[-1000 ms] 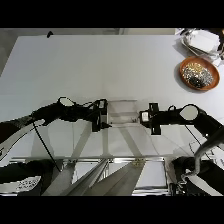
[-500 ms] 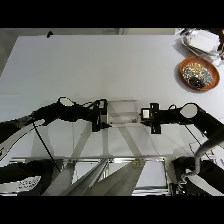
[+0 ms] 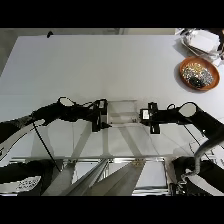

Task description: Fold the box and place the chain.

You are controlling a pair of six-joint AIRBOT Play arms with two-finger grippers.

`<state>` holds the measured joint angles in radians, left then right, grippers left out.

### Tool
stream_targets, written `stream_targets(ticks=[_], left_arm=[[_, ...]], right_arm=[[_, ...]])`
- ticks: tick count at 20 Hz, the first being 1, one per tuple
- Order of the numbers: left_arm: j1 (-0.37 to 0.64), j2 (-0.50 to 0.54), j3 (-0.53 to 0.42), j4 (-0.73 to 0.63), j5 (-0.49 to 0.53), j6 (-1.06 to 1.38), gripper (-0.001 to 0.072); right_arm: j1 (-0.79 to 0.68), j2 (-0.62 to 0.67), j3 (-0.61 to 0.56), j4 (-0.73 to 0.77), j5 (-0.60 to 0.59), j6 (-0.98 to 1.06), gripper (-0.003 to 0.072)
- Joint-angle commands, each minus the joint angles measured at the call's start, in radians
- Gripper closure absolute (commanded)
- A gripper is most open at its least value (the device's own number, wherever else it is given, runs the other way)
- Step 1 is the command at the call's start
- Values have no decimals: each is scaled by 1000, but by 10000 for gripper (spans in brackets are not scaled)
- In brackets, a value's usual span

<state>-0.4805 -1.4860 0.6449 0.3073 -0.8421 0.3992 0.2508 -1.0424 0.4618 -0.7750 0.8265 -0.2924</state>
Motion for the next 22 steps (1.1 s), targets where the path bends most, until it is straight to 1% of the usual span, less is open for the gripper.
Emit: stream_targets(ticks=[1,4,8,12,17,20,22], left_arm=[[1,0,0,0,0,0,621],[1,0,0,0,0,0,621],[1,0,0,0,0,0,621],[1,0,0,0,0,0,621],[1,0,0,0,0,0,621],[1,0,0,0,0,0,621],[1,0,0,0,0,0,621]], right_arm=[[-13,10,1,-15,62,0,506],[-68,15,1,-26,87,3,506],[-69,-2,2,37,34,-42,506],[-69,-56,35,47,29,-53,507],[-69,-58,44,57,23,-61,508],[-33,-58,44,71,17,-92,510],[3,-58,44,98,-11,-117,534]])
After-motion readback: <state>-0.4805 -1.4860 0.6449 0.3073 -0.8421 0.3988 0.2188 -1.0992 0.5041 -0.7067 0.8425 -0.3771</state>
